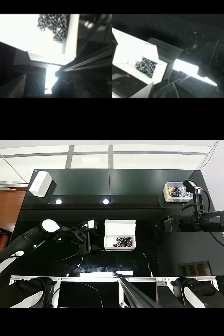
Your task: Fold the box and place the chain.
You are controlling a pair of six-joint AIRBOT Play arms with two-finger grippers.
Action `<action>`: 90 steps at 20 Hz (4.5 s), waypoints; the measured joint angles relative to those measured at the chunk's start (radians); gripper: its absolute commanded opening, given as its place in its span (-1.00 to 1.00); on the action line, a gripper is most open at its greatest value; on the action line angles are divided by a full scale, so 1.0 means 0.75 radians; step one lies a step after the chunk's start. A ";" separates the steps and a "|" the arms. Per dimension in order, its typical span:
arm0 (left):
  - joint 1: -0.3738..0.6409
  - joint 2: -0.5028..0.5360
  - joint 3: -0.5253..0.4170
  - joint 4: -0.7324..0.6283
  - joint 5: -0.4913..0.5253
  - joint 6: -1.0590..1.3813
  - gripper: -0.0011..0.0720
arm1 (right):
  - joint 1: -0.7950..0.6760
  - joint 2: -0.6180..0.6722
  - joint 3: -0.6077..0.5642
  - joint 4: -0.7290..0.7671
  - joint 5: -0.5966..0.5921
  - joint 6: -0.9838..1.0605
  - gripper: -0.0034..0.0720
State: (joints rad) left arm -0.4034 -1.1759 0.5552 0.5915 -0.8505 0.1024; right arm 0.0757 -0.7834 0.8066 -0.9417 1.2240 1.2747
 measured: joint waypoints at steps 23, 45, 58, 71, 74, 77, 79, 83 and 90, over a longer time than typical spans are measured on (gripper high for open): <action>-0.050 -0.207 0.093 -0.104 -0.034 0.146 0.97 | -0.001 0.000 0.000 -0.003 -0.022 0.001 -0.07; -0.140 -0.208 0.094 -0.116 0.033 0.134 0.97 | -0.001 0.000 0.000 -0.004 -0.043 0.001 -0.07; -0.197 -0.208 0.098 -0.138 0.102 0.113 -0.13 | 0.000 -0.003 -0.015 -0.005 -0.063 0.000 0.04; -0.207 -0.208 0.098 -0.137 0.111 0.112 -0.25 | 0.046 -0.571 0.215 0.155 -0.249 -0.153 0.98; -0.207 -0.208 0.098 -0.137 0.111 0.112 -0.25 | 0.062 -0.738 0.263 0.308 -0.106 -0.440 0.98; -0.207 -0.208 0.098 -0.137 0.112 0.112 -0.24 | 0.068 -0.803 0.283 0.387 0.027 -0.727 0.98; -0.207 -0.208 0.098 -0.137 0.112 0.112 -0.23 | 0.063 -0.811 0.296 0.433 0.110 -0.904 0.98; -0.207 -0.208 0.098 -0.137 0.112 0.112 -0.23 | 0.089 -0.782 0.306 0.421 0.197 -1.056 0.92; -0.207 -0.208 0.098 -0.137 0.112 0.113 -0.23 | 0.175 -0.711 0.208 0.336 0.137 -1.108 0.88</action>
State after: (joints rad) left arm -0.5587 -1.3315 0.6289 0.4889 -0.7662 0.1871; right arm 0.2070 -1.3163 0.9623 -0.6899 1.3266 0.4438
